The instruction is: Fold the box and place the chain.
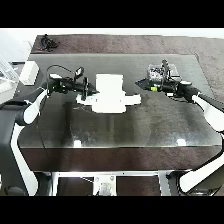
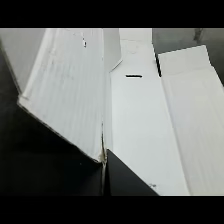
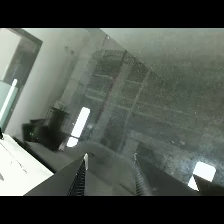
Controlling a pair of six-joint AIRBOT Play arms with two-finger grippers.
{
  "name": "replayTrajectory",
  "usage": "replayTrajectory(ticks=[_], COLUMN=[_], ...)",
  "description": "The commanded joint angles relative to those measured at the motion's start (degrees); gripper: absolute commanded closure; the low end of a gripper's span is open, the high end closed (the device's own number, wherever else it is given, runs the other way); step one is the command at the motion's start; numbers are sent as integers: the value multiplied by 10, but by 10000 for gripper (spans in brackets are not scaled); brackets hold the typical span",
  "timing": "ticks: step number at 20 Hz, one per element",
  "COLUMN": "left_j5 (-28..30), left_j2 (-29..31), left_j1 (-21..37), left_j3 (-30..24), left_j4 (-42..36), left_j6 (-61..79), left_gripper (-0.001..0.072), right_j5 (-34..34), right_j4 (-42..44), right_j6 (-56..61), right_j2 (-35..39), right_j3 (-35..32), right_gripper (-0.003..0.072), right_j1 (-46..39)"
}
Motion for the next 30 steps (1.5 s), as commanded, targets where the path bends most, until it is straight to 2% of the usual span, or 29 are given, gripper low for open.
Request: replayTrajectory(ticks=[1, 3, 9, 22, 24, 27, 30], left_j5=[14, 30, 31, 12, 12, 12, 12], left_j2=[2, 2, 2, 2, 2, 2, 2], left_j1=[-3, -3, -3, -3, -3, -3, -3], left_j3=[-13, -23, -30, -29, -29, -29, -29], left_j4=[1, 0, -11, -11, -11, -11, -11], left_j6=[31, 40, 52, 42, 42, 42, 42], left_gripper=[696, 697, 696, 690, 690, 690, 689], right_j5=[0, 0, 2, 12, 40, 107, 131], right_j4=[2, 1, 1, -1, 9, 88, 83], right_j6=[-4, -4, -15, -20, -86, -157, -173], right_j2=[0, 0, 0, 0, 0, 3, 34], right_j3=[-1, -2, -11, -11, -11, -11, -17], right_gripper=[308, 308, 308, 310, 312, 312, 311], right_j1=[1, 1, 1, -2, -2, -2, 0])
